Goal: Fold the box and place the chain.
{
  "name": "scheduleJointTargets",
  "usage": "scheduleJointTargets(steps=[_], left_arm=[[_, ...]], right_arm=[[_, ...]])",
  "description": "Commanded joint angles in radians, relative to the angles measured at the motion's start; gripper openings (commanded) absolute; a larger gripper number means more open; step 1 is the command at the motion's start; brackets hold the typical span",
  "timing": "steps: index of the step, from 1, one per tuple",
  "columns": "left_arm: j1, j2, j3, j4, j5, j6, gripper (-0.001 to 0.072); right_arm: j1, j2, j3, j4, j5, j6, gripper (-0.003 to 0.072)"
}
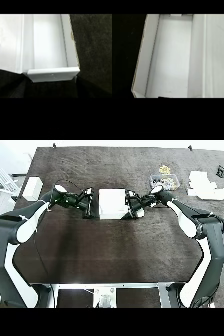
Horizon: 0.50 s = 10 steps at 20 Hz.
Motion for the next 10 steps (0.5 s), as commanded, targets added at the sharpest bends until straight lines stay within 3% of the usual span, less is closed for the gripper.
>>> scheduleJointTargets(steps=[1,10], left_arm=[[0.000,-0.001,0.000,-0.026,0.002,0.011,0.0720],[-0.001,-0.028,0.002,-0.074,0.001,0.015,0.0720]], right_arm=[[0.001,0.000,0.000,0.000,0.000,0.000,0.0592],[0.001,0.000,0.000,0.000,0.000,0.000,0.0592]])
